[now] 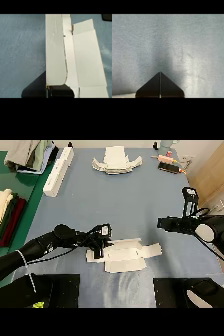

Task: Fold the box.

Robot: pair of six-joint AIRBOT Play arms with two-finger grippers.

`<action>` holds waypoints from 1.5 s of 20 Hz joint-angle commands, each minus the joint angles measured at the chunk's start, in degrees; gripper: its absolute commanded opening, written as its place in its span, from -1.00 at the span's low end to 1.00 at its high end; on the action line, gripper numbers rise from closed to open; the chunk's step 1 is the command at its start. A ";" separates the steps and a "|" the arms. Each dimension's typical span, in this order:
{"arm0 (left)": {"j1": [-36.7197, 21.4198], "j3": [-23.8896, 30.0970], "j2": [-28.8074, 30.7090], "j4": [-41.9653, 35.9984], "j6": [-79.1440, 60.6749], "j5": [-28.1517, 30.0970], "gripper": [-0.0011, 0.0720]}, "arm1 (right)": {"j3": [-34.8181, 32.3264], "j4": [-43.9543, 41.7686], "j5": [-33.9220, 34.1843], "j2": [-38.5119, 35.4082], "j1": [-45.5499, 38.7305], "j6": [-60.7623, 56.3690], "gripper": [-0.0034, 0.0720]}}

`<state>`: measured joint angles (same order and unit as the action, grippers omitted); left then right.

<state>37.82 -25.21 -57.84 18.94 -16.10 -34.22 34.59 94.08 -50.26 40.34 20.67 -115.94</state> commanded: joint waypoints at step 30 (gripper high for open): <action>2.91 0.39 0.09 0.35 1.14 -2.32 -0.92 | -8.68 -7.19 -17.40 -7.69 54.99 20.04 -0.15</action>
<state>40.71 -24.82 -57.80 19.29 -14.94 -36.56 29.17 80.53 -70.41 33.30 64.16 -101.10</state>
